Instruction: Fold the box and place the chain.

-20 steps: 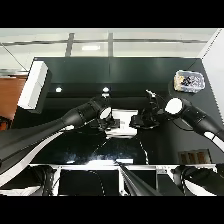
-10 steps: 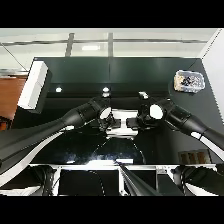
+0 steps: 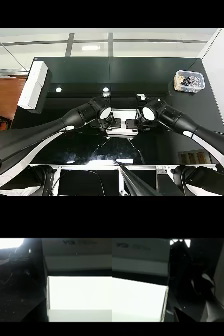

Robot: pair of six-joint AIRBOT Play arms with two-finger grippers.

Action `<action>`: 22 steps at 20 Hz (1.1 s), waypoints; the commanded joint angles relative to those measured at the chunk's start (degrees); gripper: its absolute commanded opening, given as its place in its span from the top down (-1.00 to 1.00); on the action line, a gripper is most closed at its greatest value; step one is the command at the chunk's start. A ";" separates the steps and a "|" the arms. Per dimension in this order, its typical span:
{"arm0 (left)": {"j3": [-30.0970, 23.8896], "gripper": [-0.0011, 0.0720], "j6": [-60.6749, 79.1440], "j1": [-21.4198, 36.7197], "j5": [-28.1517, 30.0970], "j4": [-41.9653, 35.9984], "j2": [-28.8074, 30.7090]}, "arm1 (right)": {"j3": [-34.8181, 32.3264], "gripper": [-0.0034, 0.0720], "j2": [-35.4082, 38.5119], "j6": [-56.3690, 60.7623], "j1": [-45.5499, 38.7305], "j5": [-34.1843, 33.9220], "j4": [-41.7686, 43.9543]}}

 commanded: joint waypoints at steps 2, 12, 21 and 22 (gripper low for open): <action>0.04 0.89 0.07 0.04 -0.07 0.07 0.00 | 0.92 0.28 -1.05 2.64 0.37 1.22 -1.95; 0.04 0.89 0.07 0.04 0.13 0.07 0.00 | 0.92 0.85 -1.31 2.54 0.39 -1.49 1.07; 0.04 0.89 0.07 0.04 0.13 0.09 0.00 | 0.92 0.85 -1.31 1.90 0.26 -2.23 0.92; 0.04 0.89 0.07 0.04 0.13 0.09 0.00 | 0.92 0.85 -1.31 1.88 0.26 -2.25 0.92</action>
